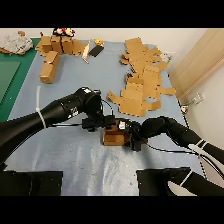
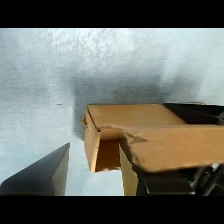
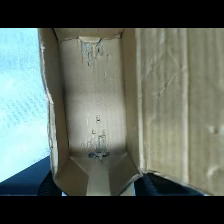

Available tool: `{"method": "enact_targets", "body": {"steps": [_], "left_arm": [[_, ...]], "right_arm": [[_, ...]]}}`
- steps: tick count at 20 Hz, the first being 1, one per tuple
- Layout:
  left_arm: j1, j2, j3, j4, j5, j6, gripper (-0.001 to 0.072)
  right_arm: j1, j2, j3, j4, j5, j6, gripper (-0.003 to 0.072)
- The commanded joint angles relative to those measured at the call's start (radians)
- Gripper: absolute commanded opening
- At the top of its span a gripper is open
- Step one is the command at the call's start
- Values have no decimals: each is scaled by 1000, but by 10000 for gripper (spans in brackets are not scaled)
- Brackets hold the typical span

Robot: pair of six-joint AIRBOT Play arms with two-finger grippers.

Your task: Fold the box.

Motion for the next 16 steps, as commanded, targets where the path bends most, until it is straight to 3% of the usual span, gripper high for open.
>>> {"method": "enact_targets", "body": {"steps": [1,5,7,9,12,14,16], "left_arm": [[10,15,-8,1,-2,34,471],[29,27,-53,-6,12,64,470],[35,92,-122,-32,109,186,469],[35,216,-243,-51,241,352,470],[30,467,-500,-48,411,703,469],[5,592,-622,-51,447,852,469],[2,647,-662,-59,409,962,469]], "right_arm": [[0,0,0,3,1,0,529],[0,0,0,3,1,0,529],[0,0,0,3,1,0,530],[0,0,0,3,1,0,530],[1,0,0,3,1,0,530],[0,0,0,3,1,0,529],[1,0,0,3,1,0,530]]}}
